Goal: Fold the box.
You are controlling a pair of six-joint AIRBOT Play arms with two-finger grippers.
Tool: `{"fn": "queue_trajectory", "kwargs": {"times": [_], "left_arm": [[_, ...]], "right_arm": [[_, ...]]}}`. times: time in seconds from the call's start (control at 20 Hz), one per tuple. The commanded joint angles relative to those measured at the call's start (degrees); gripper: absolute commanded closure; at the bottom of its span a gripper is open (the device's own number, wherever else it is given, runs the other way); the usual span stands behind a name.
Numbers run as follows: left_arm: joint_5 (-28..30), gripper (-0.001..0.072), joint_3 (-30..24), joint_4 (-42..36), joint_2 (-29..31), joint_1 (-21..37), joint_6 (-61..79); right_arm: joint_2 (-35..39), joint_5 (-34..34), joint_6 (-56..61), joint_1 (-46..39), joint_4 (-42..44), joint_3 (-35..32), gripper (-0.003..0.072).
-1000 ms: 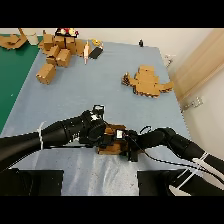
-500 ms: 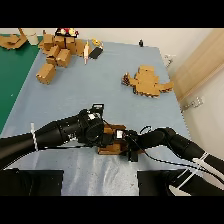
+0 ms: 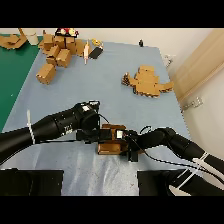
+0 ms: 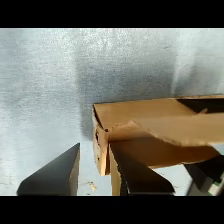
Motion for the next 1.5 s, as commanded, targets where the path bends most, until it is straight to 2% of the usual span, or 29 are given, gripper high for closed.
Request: {"fn": "queue_trajectory", "kwargs": {"times": [0.0,0.15,0.3,0.35,0.4,0.55,0.65,0.75,0.85,0.9,0.95,1.0,1.05,1.15,1.2,1.35,1.45], "left_arm": [[0.63,0.0429,0.04,-4.9,0.04,3.52,4.04],[1.68,0.0429,0.26,-8.22,0.04,5.51,7.04],[-0.94,0.0433,0.39,-10.08,0.39,8.13,10.14],[-2.29,0.0625,0.37,-9.99,0.92,9.49,11.69],[-3.58,0.07,0.37,-9.99,1.75,11.23,14.75],[-8.92,0.0701,-0.11,-9.99,5.68,18.32,29.83],[-11.26,0.0701,-2.75,-13.57,9.49,24.06,44.44],[-11.58,0.0701,-7.85,-28.24,12.63,32.04,68.57],[-19.45,0.0701,-15.1,-48.94,12.09,41.29,93.46],[-23.85,0.0701,-18.58,-54.64,11.02,44.44,102.57],[-26.16,0.0701,-21.73,-56.92,9.55,46.71,109.85],[-24.46,0.07,-24.0,-56.37,8.24,47.71,113.59],[-19.65,0.0701,-25.88,-54.97,7.19,47.74,115.36],[-5.38,0.0701,-28.83,-54.77,6.75,44.52,119.1],[-1.51,0.0701,-29.4,-54.71,6.82,41.9,122.27],[2.84,0.0705,-29.51,-52.11,7.65,33.38,124.41],[8.63,0.0707,-29.53,-46.36,10.58,26.69,123.23]], "right_arm": [[0.04,-0.07,0.02,0.0,0.02,-0.02,0.0243],[0.04,-0.04,0.0,0.0,0.02,-0.02,0.0243],[0.04,-0.07,0.0,0.0,0.0,-0.02,0.0243],[0.04,-0.07,0.02,0.0,0.0,-0.02,0.0243],[0.04,-0.07,0.0,0.0,0.0,-0.02,0.0243],[0.04,-0.07,0.0,0.0,0.0,-0.02,0.0243],[0.04,-0.04,0.0,0.0,-0.02,-0.02,0.0243],[0.04,0.0,0.0,0.0,-0.02,-0.02,0.0243],[0.04,-0.07,0.02,0.0,0.0,-0.02,0.0242],[0.04,-0.17,0.02,0.0,0.0,-0.02,0.0243],[0.04,-0.2,0.0,0.0,-0.02,-0.02,0.0242],[0.04,-0.17,0.0,0.0,-0.02,-0.02,0.0243],[0.04,-0.17,0.0,0.0,-0.04,-0.02,0.0243],[0.04,-0.15,0.0,0.0,-0.04,-0.02,0.0243],[0.04,-0.17,0.0,0.0,0.0,-0.02,0.0243],[0.04,-0.22,0.0,0.0,-0.02,-0.02,0.0243],[0.04,-0.22,0.0,0.0,-0.02,-0.02,0.0243]]}}
